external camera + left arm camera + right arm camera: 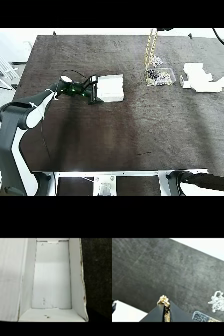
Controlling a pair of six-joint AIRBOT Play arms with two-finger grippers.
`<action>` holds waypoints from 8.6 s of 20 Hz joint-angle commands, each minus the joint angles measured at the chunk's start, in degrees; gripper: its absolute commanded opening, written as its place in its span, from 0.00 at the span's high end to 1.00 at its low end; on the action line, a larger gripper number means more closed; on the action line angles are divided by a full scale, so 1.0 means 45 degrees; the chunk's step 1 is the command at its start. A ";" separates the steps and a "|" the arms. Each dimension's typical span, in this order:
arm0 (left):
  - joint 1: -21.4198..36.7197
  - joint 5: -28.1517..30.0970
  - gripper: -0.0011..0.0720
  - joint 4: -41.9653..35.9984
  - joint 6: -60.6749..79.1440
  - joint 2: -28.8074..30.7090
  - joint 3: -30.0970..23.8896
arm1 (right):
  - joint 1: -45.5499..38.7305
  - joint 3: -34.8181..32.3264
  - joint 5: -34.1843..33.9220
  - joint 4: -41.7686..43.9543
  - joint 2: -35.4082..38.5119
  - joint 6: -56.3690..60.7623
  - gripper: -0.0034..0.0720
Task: Fold the box and place the chain.
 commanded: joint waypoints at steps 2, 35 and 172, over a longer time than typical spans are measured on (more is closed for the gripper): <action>0.0000 0.0000 0.42 0.0005 0.0000 0.0010 0.0000 | 0.0180 -0.0325 0.0160 0.0068 0.0000 0.0005 0.95; 0.0000 -0.0005 0.42 0.0005 0.0000 0.0010 0.0000 | 0.2769 -0.2652 -0.0427 0.2108 -0.3915 -0.0330 0.95; 0.0000 -0.0005 0.42 0.0000 -0.0039 0.0010 0.0000 | -0.2783 -0.2973 -0.0568 0.4483 -0.7825 -1.5018 0.28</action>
